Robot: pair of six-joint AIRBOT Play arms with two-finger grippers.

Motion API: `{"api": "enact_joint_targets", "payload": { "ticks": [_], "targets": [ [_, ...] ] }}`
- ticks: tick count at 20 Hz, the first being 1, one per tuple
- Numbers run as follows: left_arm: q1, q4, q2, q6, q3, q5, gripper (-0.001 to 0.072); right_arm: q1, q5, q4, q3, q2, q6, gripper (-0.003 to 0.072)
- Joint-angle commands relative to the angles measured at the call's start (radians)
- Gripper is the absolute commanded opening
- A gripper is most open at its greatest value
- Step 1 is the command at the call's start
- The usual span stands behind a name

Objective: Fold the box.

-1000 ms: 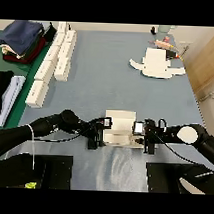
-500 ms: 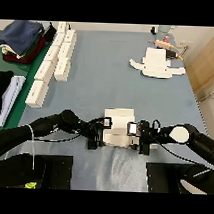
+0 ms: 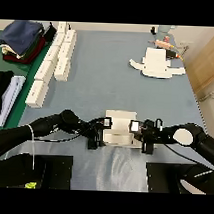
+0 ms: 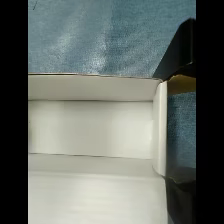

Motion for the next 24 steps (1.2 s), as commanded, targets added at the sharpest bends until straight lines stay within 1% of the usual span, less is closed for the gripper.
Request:
{"api": "enact_joint_targets", "payload": {
  "ticks": [1,2,3,4,5,6,7,9,12,14,16,20,24],
  "targets": [
    [0.0,0.0,0.0,0.0,0.001,0.0,0.052,-0.001,0.074,-0.354,0.04,0.086,0.589,0.0003],
    [0.0,0.0,0.0,0.0,0.001,0.0,0.052,-0.003,0.097,-0.488,0.051,0.106,0.779,0.0003],
    [0.0,0.0,0.0,0.0,0.001,0.0,0.052,-0.018,0.142,-0.639,0.061,0.119,1.019,0.0003],
    [0.0,0.0,0.0,0.0,0.001,0.0,0.052,-0.047,0.213,-0.735,0.068,0.122,1.222,0.0003],
    [0.0,0.0,0.0,0.0,0.001,0.0,0.0521,-0.087,0.282,-0.753,0.069,0.118,1.344,0.0003],
    [0.0,0.0,0.0,0.0,0.001,0.0,0.0521,-0.142,0.335,-0.708,0.068,0.104,1.404,0.0002],
    [0.0,0.0,0.0,0.0,0.001,0.0,0.052,-0.192,0.349,-0.634,0.062,0.085,1.409,0.0003],
    [0.0,0.0,0.0,0.0,0.001,0.0,0.052,-0.284,0.336,-0.472,0.04,0.025,1.378,0.0002],
    [0.0,0.0,0.0,0.0,0.001,0.0,0.052,-0.368,0.298,-0.259,0.0,-0.105,1.216,0.0001],
    [0.0,0.0,0.0,0.0,0.001,0.0,0.0521,-0.375,0.263,-0.096,-0.003,-0.155,1.1,0.0001],
    [0.0,0.0,0.0,0.0,0.001,0.0,0.052,-0.375,0.245,0.036,0.003,-0.154,1.014,0.0001],
    [0.0,0.0,0.0,0.0,0.001,0.0,0.052,-0.374,0.262,0.198,0.018,-0.1,0.929,0.0001],
    [0.0,0.0,0.0,0.0,0.001,0.0,0.052,-0.374,0.282,0.238,0.033,-0.04,0.918,0.0003]
  ]
}}
